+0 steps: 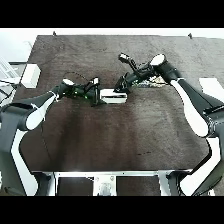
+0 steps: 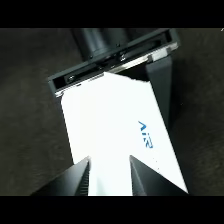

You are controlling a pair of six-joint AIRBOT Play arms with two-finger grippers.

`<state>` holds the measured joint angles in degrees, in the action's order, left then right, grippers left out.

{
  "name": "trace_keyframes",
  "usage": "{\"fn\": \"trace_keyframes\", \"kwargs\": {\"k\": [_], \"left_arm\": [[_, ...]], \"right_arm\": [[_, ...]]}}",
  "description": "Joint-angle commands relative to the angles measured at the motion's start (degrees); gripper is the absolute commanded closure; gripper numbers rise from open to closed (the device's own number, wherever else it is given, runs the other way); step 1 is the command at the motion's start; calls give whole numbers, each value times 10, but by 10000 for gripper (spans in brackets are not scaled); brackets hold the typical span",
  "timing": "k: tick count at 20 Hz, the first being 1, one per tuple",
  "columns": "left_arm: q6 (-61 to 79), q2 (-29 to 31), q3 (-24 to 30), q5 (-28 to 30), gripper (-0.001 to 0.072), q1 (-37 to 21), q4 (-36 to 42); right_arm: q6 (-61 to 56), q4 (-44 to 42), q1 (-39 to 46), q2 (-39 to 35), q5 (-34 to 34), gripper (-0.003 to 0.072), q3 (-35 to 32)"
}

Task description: Fold the box and place the chain.

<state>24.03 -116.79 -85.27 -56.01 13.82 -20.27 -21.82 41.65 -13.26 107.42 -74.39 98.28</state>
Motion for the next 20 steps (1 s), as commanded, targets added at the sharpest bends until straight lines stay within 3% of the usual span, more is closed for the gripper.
{"fn": "trace_keyframes", "kwargs": {"k": [1,7,11,15,20], "left_arm": [[0,0,0,0,420,0,0],[0,0,0,0,421,0,0],[0,0,0,0,420,0,0],[0,0,0,0,420,0,0],[0,0,0,0,420,0,0]], "right_arm": [[15,26,-7,0,40,345,1],[20,37,-6,0,55,344,2],[20,41,-7,0,4,342,2],[25,62,-7,8,5,259,2],[34,56,-7,12,30,259,2]]}}
